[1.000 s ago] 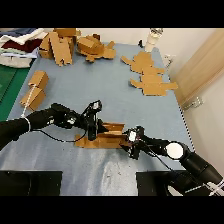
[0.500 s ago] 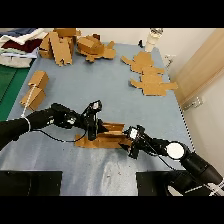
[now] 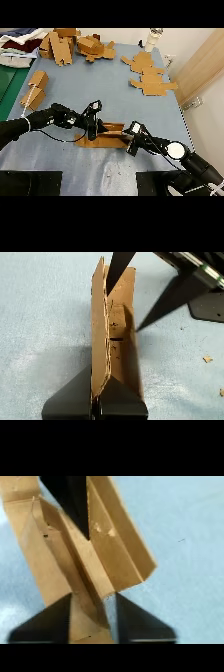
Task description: Fold the box.
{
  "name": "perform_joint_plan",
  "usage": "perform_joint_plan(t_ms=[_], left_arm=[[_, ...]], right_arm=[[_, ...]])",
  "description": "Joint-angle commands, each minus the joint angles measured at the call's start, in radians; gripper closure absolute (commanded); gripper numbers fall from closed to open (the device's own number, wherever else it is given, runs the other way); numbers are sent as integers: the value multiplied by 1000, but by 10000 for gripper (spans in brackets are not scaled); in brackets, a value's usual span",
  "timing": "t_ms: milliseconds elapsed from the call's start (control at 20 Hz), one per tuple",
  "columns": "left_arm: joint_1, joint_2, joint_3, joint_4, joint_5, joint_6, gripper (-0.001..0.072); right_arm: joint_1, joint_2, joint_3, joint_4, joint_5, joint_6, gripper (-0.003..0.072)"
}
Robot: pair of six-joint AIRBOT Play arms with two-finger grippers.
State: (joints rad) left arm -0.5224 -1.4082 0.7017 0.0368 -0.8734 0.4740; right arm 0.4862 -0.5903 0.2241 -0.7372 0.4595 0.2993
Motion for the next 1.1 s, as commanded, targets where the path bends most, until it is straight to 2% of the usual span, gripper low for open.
perform_joint_plan(t_ms=[0,50,250,300,350,400,750,800,850,900,1050], left_arm=[[0,-1,0,0,-1,0,695],[0,-1,0,0,-1,0,695],[0,-1,0,0,-1,0,695],[0,-1,0,0,-1,0,695],[0,-1,0,0,-1,0,695],[0,-1,0,0,0,0,695],[0,-1,1,0,0,0,695],[0,-1,0,0,0,0,695],[0,-1,0,0,0,0,695],[0,-1,0,0,0,1,695],[0,-1,0,0,0,0,695]], right_arm=[[0,20,27,110,-116,8,555],[0,27,50,157,-151,9,687],[-3,26,84,251,-263,25,682],[-9,19,84,247,-263,25,589],[-14,11,84,246,-262,25,156],[-14,7,84,247,-259,25,27],[-13,18,84,253,-254,89,29],[-13,16,84,265,-267,92,131],[-14,16,84,258,-276,97,633],[-14,16,84,256,-299,113,684],[-13,18,84,255,-310,148,678]])
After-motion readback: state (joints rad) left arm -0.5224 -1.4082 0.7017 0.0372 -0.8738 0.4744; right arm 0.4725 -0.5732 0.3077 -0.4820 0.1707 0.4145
